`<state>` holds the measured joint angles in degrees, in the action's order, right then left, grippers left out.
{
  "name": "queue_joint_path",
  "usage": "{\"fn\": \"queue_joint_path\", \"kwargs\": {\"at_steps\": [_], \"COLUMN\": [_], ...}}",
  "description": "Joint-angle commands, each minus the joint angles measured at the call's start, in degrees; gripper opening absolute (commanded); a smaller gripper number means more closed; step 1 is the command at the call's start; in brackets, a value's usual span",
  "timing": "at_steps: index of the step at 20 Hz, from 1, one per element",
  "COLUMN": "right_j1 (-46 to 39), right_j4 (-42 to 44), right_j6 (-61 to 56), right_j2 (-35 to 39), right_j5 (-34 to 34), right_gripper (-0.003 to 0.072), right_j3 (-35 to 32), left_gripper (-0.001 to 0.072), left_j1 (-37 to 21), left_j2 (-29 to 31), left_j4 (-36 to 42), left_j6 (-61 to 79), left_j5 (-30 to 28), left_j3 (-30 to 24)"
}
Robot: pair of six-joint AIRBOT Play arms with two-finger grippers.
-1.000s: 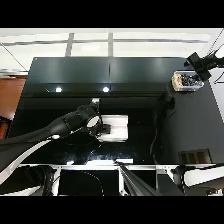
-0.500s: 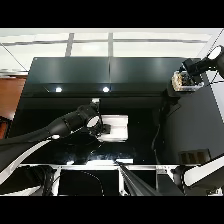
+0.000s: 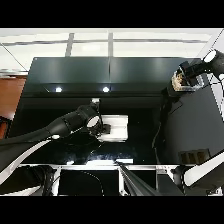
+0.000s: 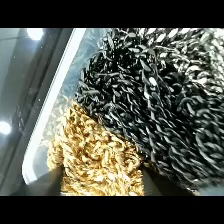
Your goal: Fold the box and place the chain.
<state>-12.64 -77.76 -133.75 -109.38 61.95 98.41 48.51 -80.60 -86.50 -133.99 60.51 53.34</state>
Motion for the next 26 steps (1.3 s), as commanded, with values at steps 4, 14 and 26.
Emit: {"fn": "queue_joint_path", "kwargs": {"at_steps": [4,14,26], "right_j1": [0.0,-2.6,-4.5], "right_j4": [4.3,4.3,10.7], "right_j6": [9.0,26.9,39.8], "right_j2": [-0.2,15.2,28.6], "right_j5": [1.5,4.3,5.2], "right_gripper": [0.0047,0.0045,0.0045], "right_j3": [1.1,1.6,4.7], "left_gripper": [0.0032,0.0032,0.0032], "left_j1": [0.0,0.0,0.0], "left_j2": [0.0,0.0,0.0], "left_j4": [0.0,0.0,0.0], "left_j6": [0.0,0.0,0.0], "left_j5": [0.0,0.0,0.0], "left_j3": [0.0,0.0,0.0]}}
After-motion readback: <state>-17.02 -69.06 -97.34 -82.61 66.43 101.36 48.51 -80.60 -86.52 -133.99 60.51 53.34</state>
